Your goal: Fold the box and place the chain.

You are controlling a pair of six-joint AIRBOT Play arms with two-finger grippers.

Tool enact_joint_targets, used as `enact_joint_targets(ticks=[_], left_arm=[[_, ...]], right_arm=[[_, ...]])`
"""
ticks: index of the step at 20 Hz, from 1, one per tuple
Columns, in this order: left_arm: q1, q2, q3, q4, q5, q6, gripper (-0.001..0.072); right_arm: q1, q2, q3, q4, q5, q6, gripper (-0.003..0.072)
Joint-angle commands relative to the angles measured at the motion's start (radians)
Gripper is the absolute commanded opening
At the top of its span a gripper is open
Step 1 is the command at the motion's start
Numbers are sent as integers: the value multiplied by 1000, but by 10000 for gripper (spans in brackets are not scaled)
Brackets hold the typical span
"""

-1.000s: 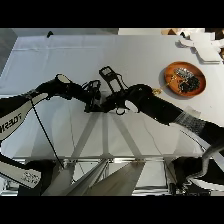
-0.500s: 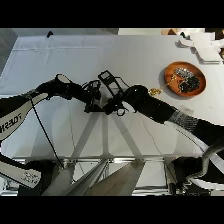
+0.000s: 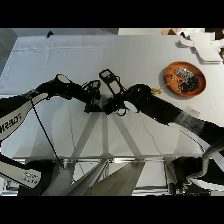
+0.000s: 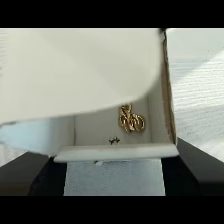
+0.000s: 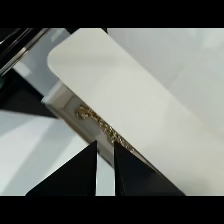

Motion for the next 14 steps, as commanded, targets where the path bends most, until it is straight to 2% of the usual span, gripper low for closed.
enact_joint_targets(ticks=[1,4,7,8,9,10,11,12,13,14], left_arm=[[0,0,0,0,0,0,257],[0,0,0,0,0,0,257],[0,0,0,0,0,0,257],[0,0,0,0,0,0,257],[0,0,0,0,0,0,257],[0,0,0,0,0,0,257],[0,0,0,0,0,0,257],[0,0,0,0,0,0,257],[0,0,0,0,0,0,257],[0,0,0,0,0,0,257]], right_arm=[[-6,82,0,11,87,-101,124],[-73,211,0,65,168,-346,124],[-211,315,0,83,218,-578,131],[-270,330,0,83,230,-647,182],[-329,332,0,83,241,-705,282],[-391,326,0,84,262,-788,343],[-449,315,0,85,282,-879,345],[-500,301,0,89,291,-942,377],[-548,284,0,104,287,-992,465],[-594,259,0,124,276,-1039,486]])
